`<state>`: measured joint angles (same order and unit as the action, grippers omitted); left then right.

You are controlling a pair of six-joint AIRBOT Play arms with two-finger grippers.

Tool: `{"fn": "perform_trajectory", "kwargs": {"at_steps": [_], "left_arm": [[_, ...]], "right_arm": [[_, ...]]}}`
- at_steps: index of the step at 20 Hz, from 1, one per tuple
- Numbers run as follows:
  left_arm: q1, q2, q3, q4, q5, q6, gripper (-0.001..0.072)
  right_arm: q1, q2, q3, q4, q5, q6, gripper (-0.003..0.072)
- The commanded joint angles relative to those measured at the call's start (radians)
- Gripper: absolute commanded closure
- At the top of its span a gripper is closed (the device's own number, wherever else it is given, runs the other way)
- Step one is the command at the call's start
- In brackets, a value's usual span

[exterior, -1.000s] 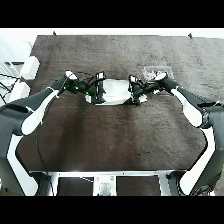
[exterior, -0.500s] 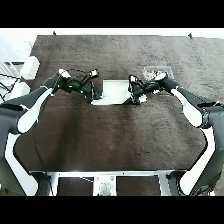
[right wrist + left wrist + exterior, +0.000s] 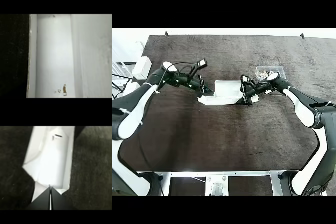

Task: Fold the box and place the chain.

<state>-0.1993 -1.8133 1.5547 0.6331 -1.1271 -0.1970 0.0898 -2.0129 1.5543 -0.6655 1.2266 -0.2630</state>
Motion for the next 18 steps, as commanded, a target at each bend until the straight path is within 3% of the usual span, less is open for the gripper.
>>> {"fn": "perform_trajectory", "kwargs": {"at_steps": [1,4,8,9,12,18], "left_arm": [[0.004,0.108,-0.002,0.164,0.117,-0.402,0.0695],[0.006,0.196,-0.065,0.274,0.135,-0.669,0.0695],[0.006,0.345,-0.303,0.275,0.295,-0.871,0.0695],[0.014,0.356,-0.336,0.277,0.289,-0.896,0.0694],[0.050,0.344,-0.365,0.254,0.204,-0.906,0.0693],[0.150,0.304,-0.365,0.139,0.175,-0.921,0.0693]], "right_arm": [[0.001,0.000,0.000,0.000,0.001,0.000,0.0192],[0.001,0.000,0.000,0.000,0.001,0.000,0.0192],[0.001,0.000,0.000,0.000,0.001,0.000,0.0192],[0.001,0.000,0.000,0.000,0.001,0.000,0.0192],[0.001,0.000,0.000,0.000,0.001,0.000,0.0192],[0.001,0.000,0.000,0.000,0.001,0.000,0.0192]]}}
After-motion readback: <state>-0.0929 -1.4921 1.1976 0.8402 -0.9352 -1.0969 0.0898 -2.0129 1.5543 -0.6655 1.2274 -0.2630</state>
